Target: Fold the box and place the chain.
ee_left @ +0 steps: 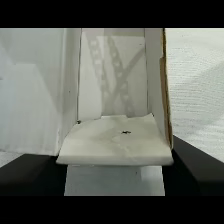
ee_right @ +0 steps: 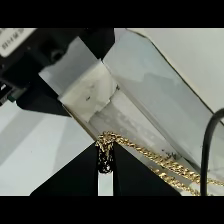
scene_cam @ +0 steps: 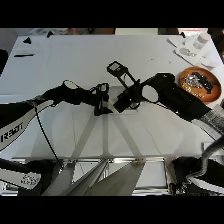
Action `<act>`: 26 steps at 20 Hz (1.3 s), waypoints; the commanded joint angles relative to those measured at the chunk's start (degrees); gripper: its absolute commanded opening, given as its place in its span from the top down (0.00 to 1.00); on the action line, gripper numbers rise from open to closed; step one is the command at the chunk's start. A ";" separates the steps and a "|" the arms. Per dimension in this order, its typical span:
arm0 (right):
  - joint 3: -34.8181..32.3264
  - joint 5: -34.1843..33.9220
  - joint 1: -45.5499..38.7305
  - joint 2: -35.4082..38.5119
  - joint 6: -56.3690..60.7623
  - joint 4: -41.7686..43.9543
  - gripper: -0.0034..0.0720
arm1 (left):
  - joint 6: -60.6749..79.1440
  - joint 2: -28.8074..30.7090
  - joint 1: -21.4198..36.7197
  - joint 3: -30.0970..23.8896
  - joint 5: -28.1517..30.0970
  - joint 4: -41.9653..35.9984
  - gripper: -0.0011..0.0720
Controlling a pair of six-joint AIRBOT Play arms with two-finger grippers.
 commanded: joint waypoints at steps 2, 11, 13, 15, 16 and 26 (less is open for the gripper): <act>-0.02 -4.28 0.31 -2.38 0.00 0.57 0.94 | 0.00 -0.02 0.00 0.02 0.02 0.00 0.55; -0.02 -0.50 0.31 -11.56 1.64 0.07 0.93 | 0.00 -0.02 0.00 0.02 0.02 0.00 0.55; 0.00 -0.50 0.24 -11.43 1.95 -0.63 0.76 | 0.00 -0.02 0.00 0.02 0.02 0.00 0.55; 0.00 0.55 0.24 -11.06 1.95 -1.31 0.64 | 0.00 -0.02 0.00 0.02 0.02 0.00 0.55; 0.00 1.14 0.24 -10.56 1.95 -1.92 0.65 | 0.00 -0.02 0.00 0.02 0.02 0.00 0.55; 0.00 8.55 -7.45 6.03 16.33 -29.07 0.64 | 0.00 -0.02 0.00 0.02 0.00 0.00 0.55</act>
